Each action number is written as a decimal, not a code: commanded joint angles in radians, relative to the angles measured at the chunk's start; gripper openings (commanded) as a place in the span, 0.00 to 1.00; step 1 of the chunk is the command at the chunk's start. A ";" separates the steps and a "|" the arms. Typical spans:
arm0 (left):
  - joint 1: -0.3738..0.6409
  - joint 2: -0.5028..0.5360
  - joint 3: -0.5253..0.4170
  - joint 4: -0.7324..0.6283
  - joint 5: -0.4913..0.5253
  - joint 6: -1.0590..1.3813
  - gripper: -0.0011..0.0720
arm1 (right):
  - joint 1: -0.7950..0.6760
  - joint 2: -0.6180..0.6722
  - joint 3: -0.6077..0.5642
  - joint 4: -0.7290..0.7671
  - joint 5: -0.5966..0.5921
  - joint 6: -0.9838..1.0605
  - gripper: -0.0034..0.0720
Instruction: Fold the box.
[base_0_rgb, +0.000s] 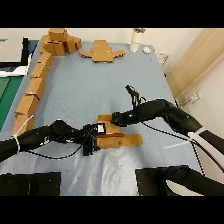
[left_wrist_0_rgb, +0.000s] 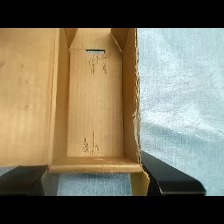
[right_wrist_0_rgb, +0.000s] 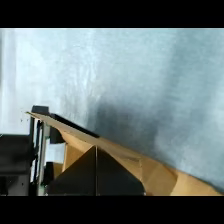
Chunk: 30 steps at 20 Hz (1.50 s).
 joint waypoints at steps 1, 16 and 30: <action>-0.001 0.000 0.000 0.000 0.000 0.000 0.73 | 0.001 -0.091 0.006 -0.001 0.034 -0.061 0.05; -0.001 0.000 0.000 0.000 -0.004 -0.001 0.73 | 0.056 -0.187 0.006 -0.061 -0.007 -0.136 0.05; -0.001 0.000 0.000 0.000 -0.004 -0.001 0.73 | 0.016 0.286 -0.004 -0.449 -0.430 -0.332 0.04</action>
